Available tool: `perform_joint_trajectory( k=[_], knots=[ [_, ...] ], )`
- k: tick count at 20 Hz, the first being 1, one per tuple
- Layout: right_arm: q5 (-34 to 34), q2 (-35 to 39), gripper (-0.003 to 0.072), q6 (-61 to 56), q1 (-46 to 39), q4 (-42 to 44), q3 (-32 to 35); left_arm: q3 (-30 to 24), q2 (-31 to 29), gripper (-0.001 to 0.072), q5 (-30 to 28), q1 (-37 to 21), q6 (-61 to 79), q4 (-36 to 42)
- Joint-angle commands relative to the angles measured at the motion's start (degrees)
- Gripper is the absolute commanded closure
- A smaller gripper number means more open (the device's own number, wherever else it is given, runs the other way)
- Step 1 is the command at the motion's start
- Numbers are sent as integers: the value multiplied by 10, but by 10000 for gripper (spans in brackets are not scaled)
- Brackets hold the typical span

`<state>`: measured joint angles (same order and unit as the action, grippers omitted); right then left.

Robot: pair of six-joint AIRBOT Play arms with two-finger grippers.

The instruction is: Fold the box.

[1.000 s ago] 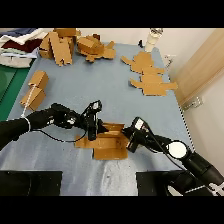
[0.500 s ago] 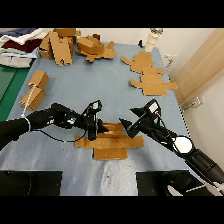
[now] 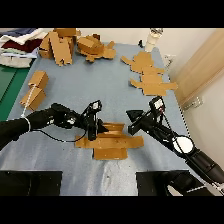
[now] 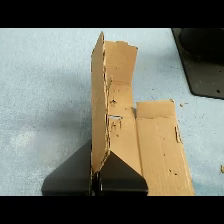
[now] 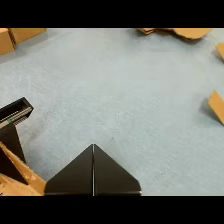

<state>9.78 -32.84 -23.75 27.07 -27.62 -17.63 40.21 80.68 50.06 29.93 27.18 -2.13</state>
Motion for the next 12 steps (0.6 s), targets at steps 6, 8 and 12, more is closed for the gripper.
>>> perform_joint_trajectory(
  k=[6, 8, 12],
  knots=[
    [-26, 0, 78, -22, 0, 1, 0, 0, 0, 695, 0, 0, 0, 0],
    [-46, 0, 79, -29, 0, 23, 0, 0, 0, 695, 0, 0, 0, 0],
    [80, 14, 81, -28, 0, 24, -7, 0, 0, 695, 0, 0, 0, 0]
  ],
)
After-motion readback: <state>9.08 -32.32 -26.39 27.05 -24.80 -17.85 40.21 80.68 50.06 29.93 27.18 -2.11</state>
